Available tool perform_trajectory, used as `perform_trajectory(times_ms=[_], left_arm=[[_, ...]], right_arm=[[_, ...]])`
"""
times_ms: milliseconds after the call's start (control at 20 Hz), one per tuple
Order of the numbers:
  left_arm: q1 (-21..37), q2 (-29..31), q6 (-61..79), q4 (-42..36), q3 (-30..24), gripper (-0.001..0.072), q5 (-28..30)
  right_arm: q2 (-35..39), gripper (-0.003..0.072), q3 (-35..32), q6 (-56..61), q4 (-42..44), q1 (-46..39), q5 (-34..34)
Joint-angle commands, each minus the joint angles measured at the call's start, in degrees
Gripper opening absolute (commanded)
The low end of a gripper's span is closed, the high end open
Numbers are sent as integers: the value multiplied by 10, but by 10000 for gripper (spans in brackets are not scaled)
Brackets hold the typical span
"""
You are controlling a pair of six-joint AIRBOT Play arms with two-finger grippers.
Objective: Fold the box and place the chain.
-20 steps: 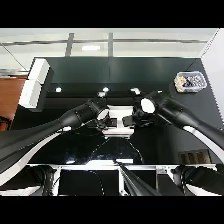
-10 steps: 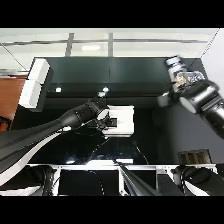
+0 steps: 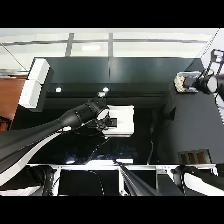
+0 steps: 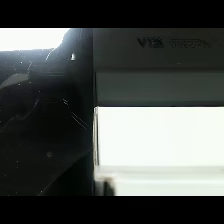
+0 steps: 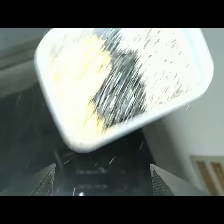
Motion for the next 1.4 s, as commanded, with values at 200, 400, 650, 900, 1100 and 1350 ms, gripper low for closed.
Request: perform_trajectory(times_ms=[200,400,650,900,1100,1350], left_arm=[[0,0,0,0,0,29,0],[0,0,0,0,0,29,0],[0,0,0,0,0,29,0],[0,0,0,0,0,29,0],[0,0,0,0,0,29,0],[0,0,0,0,0,29,0]], right_arm=[[-276,707,355,61,67,-73,229],[-316,657,396,133,66,-89,233],[-330,657,396,159,66,-113,224],[-353,656,396,159,88,-116,195],[-369,648,396,159,96,-116,183],[-368,109,396,133,96,-116,182]])
